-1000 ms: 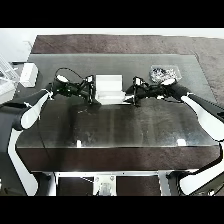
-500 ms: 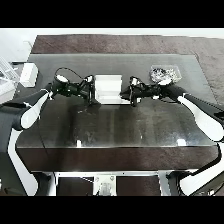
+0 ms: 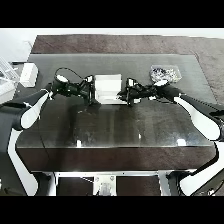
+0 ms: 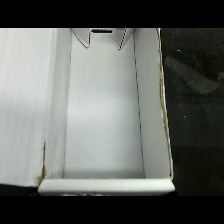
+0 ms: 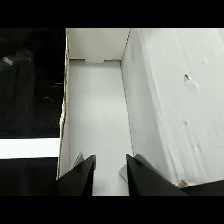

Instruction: Fold the box and place the chain.

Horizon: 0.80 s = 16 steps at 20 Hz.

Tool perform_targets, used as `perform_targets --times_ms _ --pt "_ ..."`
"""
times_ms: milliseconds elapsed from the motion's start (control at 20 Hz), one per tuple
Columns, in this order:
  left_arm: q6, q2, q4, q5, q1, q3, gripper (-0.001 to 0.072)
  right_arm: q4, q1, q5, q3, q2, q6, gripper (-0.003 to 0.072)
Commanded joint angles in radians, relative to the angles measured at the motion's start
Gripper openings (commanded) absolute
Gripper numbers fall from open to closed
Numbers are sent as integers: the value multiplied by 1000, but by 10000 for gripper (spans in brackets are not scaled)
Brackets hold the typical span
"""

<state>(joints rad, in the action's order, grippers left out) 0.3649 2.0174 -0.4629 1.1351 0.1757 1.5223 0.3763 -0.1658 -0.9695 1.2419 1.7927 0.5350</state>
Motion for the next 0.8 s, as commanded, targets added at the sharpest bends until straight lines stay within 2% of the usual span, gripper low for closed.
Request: perform_targets --times_ms 0,50,250,450,500,600,650,700,750 --pt "0 0 0 -1 1 0 532 5 -1 2 10 10 7 467" --pt "0 0 0 -1 0 0 532 11 -1 2 13 13 12 517" --pt "0 0 0 -1 1 0 532 32 -1 9 24 20 27 549" --pt "0 0 0 -1 0 0 533 32 -1 9 27 20 26 548" --pt "0 0 0 -1 0 0 532 32 0 10 27 20 25 491" --pt "0 0 0 -1 1 0 533 44 14 9 27 19 13 107" --pt "0 0 0 -1 0 0 532 43 24 9 29 17 -22 39" --pt "0 0 0 -1 1 0 532 47 37 8 29 11 -61 6" --pt "0 0 0 -1 0 0 532 53 48 8 29 3 -90 6"
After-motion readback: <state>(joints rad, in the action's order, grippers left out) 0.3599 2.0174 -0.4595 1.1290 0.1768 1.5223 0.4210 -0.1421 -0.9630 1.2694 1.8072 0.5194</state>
